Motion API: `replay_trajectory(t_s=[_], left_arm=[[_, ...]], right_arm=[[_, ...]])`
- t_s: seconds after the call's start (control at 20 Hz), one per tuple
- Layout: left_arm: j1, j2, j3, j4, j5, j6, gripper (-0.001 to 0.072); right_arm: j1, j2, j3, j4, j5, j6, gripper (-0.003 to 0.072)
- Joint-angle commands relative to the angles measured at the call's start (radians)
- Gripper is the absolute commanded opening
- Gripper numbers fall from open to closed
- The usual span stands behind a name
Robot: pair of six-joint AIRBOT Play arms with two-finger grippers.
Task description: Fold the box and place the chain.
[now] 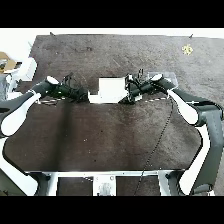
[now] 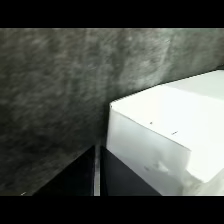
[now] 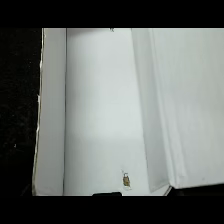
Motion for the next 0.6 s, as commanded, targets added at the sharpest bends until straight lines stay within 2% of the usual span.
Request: replay_trajectory(t_s=[0.0, 0.2, 0.25, 0.35, 0.4, 0.55], left_arm=[[-0.003, 0.001, 0.001, -0.059, 0.000, 0.017, 0.0041], [-0.003, 0.001, 0.002, -0.127, -0.028, 0.067, 0.0044], [-0.003, 0.002, 0.002, -0.141, -0.031, 0.071, 0.0076], [-0.003, 0.005, 0.003, -0.176, -0.042, 0.103, 0.0272], [-0.003, 0.006, 0.004, -0.188, -0.048, 0.119, 0.0322], [-0.003, 0.009, 0.004, -0.199, -0.053, 0.121, 0.0317]], right_arm=[[0.000, 0.000, 0.000, 0.000, 0.000, 0.000, 0.0590], [0.000, 0.000, 0.000, 0.000, 0.000, 0.000, 0.0590], [0.000, 0.000, 0.000, 0.000, 0.000, 0.000, 0.0590], [0.000, 0.000, 0.000, 0.000, 0.000, 0.000, 0.0590], [0.000, 0.000, 0.000, 0.000, 0.000, 0.000, 0.0590], [0.000, 0.000, 0.000, 0.000, 0.000, 0.000, 0.0590]])
